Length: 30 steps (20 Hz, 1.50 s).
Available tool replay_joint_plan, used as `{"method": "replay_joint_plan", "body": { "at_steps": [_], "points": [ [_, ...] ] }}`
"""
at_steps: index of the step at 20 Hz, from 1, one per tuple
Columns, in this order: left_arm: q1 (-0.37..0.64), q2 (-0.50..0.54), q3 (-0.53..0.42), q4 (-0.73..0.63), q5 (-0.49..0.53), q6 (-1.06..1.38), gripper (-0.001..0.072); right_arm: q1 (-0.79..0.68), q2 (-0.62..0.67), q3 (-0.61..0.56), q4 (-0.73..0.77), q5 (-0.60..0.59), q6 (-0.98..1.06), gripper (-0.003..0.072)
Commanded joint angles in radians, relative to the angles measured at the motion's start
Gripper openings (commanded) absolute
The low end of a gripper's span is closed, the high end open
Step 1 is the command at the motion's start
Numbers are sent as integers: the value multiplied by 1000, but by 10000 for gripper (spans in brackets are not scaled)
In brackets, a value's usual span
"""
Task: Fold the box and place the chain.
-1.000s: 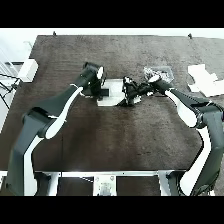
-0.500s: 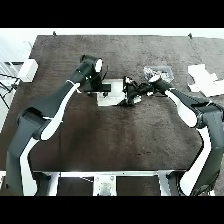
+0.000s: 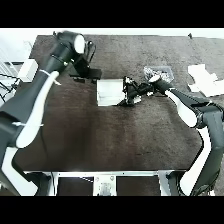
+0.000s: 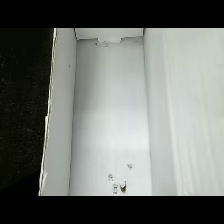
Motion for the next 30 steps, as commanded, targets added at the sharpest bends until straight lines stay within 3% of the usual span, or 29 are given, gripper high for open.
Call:
{"method": "replay_joint_plan", "body": {
  "at_steps": [1,2,5,7,9,10,11,12,17,20,24,30],
  "points": [
    [74,66,-50,-21,23,214,576,1,0,0,0,0,0,588],
    [103,72,-68,-89,35,298,576,1,0,0,0,0,0,588],
    [200,73,-93,-494,3,667,575,1,0,0,1,0,0,588],
    [247,72,-118,-547,5,779,558,1,0,0,0,0,0,588],
    [281,72,-172,-553,12,948,351,1,0,0,0,0,0,588],
    [294,72,-208,-558,24,1049,377,1,0,0,0,0,0,588],
    [305,72,-249,-571,54,1158,661,1,0,0,0,0,0,588],
    [312,71,-282,-573,84,1241,720,1,0,0,0,0,0,588],
    [312,66,-376,-543,252,1392,720,1,0,0,0,0,0,588],
    [312,64,-381,-665,234,1437,720,1,0,0,0,0,0,588],
    [312,23,-469,-801,197,1795,720,1,0,0,0,0,0,588],
    [312,-101,-478,-837,249,1934,720,1,0,0,0,0,0,588]
  ]
}}
